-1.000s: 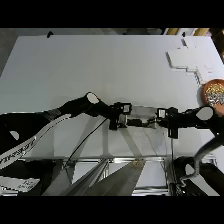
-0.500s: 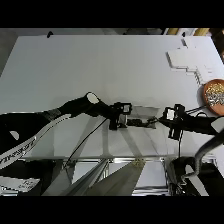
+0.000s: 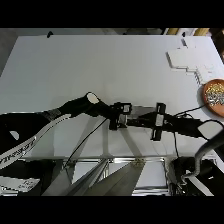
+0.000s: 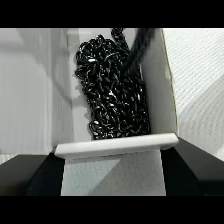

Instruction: Fold the box and place the chain.

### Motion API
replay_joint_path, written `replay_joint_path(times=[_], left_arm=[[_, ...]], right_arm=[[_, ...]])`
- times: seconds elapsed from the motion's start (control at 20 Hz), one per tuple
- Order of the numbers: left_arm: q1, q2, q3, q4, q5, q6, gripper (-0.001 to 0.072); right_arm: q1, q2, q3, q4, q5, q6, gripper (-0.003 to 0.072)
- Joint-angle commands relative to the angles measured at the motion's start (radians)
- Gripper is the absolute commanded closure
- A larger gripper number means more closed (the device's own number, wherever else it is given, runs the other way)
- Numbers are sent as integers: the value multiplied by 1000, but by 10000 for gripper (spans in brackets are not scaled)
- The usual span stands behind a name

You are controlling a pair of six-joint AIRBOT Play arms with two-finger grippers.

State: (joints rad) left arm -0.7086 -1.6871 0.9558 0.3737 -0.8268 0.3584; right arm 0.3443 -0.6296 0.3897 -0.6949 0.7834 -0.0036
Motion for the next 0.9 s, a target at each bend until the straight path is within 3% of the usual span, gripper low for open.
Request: replay_joint_path(times=[0.0, 0.1, 0.15, 0.3, 0.4, 0.65, 0.85], left_arm=[[0, 0, 0, 0, 0, 0, 502], [0, 0, 0, 0, 0, 0, 502], [0, 0, 0, 0, 0, 0, 502], [0, 0, 0, 0, 0, 0, 502], [0, 0, 0, 0, 0, 0, 502], [0, 0, 0, 0, 0, 0, 502], [0, 0, 0, 0, 0, 0, 502]], right_arm=[[70, -112, 0, 8, -100, 0, 661], [70, -171, 0, -32, -95, 7, 540], [70, -180, 0, -64, -92, 7, 519], [69, -127, 0, -143, -83, 7, 512], [25, -56, 0, -234, 0, 8, 512], [-288, 52, 0, -371, 247, 42, 513], [-442, 16, -14, -367, 252, 12, 535]])
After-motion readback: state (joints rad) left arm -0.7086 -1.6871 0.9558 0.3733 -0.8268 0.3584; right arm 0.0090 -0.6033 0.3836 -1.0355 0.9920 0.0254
